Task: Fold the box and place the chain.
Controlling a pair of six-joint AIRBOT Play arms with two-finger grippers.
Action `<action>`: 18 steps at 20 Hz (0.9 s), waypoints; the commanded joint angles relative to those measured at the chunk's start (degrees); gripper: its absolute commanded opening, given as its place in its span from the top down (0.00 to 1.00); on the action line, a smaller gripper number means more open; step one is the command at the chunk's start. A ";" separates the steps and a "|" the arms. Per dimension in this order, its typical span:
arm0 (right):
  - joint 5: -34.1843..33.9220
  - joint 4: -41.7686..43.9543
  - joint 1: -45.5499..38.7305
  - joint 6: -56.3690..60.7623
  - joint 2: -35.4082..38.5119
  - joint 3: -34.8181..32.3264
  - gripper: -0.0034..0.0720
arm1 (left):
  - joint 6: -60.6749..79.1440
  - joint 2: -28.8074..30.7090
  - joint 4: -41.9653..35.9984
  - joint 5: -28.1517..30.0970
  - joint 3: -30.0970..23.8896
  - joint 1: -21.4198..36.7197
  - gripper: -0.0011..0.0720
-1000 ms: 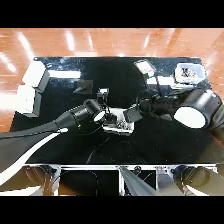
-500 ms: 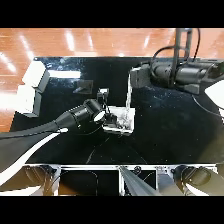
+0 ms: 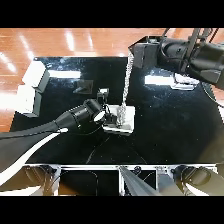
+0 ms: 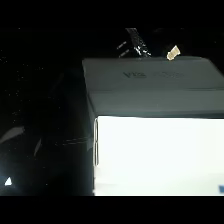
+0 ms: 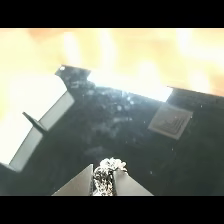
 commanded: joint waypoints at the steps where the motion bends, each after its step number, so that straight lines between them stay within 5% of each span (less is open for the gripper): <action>1: 8.92 1.84 0.11 -0.24 -0.28 0.46 0.92 | 0.00 0.00 0.02 -0.07 -0.02 0.04 0.95; 5: 14.03 2.08 1.95 -0.57 -0.26 -4.61 0.92 | 0.02 0.00 0.02 -0.09 -0.02 0.04 0.95; 18: 6.08 3.69 4.24 3.56 -0.31 -25.00 0.92 | 0.00 0.00 0.02 -0.11 -0.02 0.04 0.95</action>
